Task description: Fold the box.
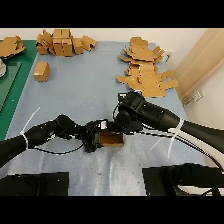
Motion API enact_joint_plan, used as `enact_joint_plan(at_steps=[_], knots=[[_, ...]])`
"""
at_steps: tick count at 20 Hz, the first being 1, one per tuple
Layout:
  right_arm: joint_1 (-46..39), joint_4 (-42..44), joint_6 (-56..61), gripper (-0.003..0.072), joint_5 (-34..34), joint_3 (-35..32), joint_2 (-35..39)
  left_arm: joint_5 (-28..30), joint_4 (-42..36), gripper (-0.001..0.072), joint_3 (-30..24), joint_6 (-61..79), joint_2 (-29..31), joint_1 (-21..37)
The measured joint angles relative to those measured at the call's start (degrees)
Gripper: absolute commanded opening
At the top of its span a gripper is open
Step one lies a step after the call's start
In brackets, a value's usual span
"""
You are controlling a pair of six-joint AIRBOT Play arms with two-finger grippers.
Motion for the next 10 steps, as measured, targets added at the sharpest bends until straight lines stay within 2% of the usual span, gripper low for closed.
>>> enact_joint_plan(at_steps=[1,2,3,4,7,10], knots=[[-0.04,0.0,0.0,0.0137,-0.35,0.0,0.24,0.0,0.0,0.0355,0.0,0.0,0.0,0.0],[-0.13,-0.11,0.0,0.0121,-0.79,0.0,0.39,0.0,0.02,0.0355,0.0,0.0,0.02,0.0],[-0.2,-0.63,0.0,0.0033,-1.49,0.0,0.57,0.0,0.0,0.0355,0.0,0.0,0.0,0.0],[-0.24,-1.18,0.0,0.0004,-2.38,0.0,0.68,0.0,0.02,0.0355,0.0,0.0,0.0,0.02],[-0.98,-3.15,-1.07,0.0003,-5.42,0.0,1.11,0.02,0.0,0.0356,0.0,0.0,0.0,0.0],[-6.34,-3.96,-5.01,0.0002,-6.19,-0.28,2.32,0.0,0.02,0.0355,0.0,0.0,0.0,0.0]])
